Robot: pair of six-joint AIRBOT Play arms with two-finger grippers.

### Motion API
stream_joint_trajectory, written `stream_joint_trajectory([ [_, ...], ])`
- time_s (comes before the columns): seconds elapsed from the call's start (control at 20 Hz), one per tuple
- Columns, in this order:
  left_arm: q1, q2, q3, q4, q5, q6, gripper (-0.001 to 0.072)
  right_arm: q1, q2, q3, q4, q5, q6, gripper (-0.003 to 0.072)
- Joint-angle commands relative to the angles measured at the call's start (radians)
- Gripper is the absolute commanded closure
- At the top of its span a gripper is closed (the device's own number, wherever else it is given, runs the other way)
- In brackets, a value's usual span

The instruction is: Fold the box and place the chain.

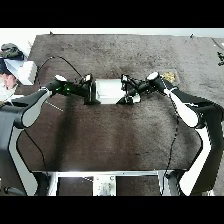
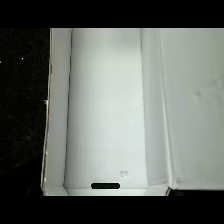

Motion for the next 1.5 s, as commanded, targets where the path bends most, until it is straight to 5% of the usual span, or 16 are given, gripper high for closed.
stream_joint_trajectory([
  [0.0,-0.001,-0.005,0.0,-0.005,0.024,-0.006,0.0004,0.0,0.0,0.0,0.0,0.0,0.0,0.0248],
  [1.45,-0.001,-0.037,0.023,-0.01,-0.02,0.073,0.0055,0.0,0.0,0.0,0.0,0.0,0.0,0.0247],
])
